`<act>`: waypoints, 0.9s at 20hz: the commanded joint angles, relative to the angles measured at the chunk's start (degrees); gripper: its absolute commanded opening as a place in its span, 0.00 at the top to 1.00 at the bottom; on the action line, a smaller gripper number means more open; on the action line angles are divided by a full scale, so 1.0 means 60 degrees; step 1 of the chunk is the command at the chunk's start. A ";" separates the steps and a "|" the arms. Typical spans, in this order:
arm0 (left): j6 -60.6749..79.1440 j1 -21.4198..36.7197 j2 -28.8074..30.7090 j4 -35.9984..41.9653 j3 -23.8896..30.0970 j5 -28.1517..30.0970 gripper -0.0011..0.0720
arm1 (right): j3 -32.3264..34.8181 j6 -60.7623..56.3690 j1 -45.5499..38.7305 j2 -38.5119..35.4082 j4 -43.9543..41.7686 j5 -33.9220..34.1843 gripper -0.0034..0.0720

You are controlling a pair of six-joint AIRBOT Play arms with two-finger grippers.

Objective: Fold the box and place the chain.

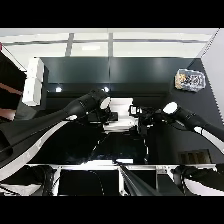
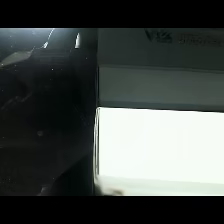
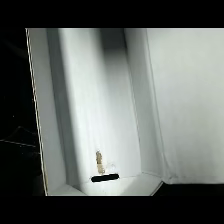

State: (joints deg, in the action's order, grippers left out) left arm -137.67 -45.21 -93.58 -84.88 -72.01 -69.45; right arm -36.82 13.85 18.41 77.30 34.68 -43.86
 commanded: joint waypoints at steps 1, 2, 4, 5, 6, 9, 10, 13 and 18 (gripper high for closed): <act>-0.0025 -0.0015 0.0004 0.0018 -0.0004 0.0051 0.87 | -0.0004 -0.0025 0.0007 0.0004 -0.0018 -0.0004 0.56; -0.0127 -0.0011 0.0004 0.0026 -0.0015 0.0040 0.62 | -0.0004 -0.0025 0.0007 0.0004 -0.0018 -0.0004 0.56; -0.0124 -0.0007 0.0004 -0.0004 -0.0080 0.0044 0.30 | -0.0004 -0.0022 0.0007 0.0004 -0.0018 -0.0004 0.56; -0.0127 0.0004 0.0004 0.0007 -0.0080 0.0044 0.30 | -0.0004 -0.0025 0.0007 0.0004 -0.0018 -0.0004 0.56; -0.0127 0.0000 0.0004 0.0007 -0.0076 0.0047 0.39 | -0.0004 -0.0022 0.0007 0.0004 -0.0018 -0.0007 0.56; -0.0095 0.0000 0.0004 0.0011 -0.0076 0.0120 0.95 | -0.0004 -0.0022 0.0007 0.0004 -0.0018 -0.0007 0.56; -0.0095 0.0000 0.0004 0.0007 -0.0076 0.0098 0.95 | -0.0004 -0.0025 0.0007 0.0004 -0.0018 -0.0007 0.56; -0.0087 0.0000 0.0004 -0.0047 -0.0076 0.0036 0.95 | -0.0004 -0.0022 0.0007 0.0004 -0.0018 -0.0007 0.56; -0.0055 0.0000 0.0004 -0.0197 -0.0076 0.0022 0.95 | -0.0004 -0.0025 0.0007 0.0004 -0.0018 -0.0007 0.56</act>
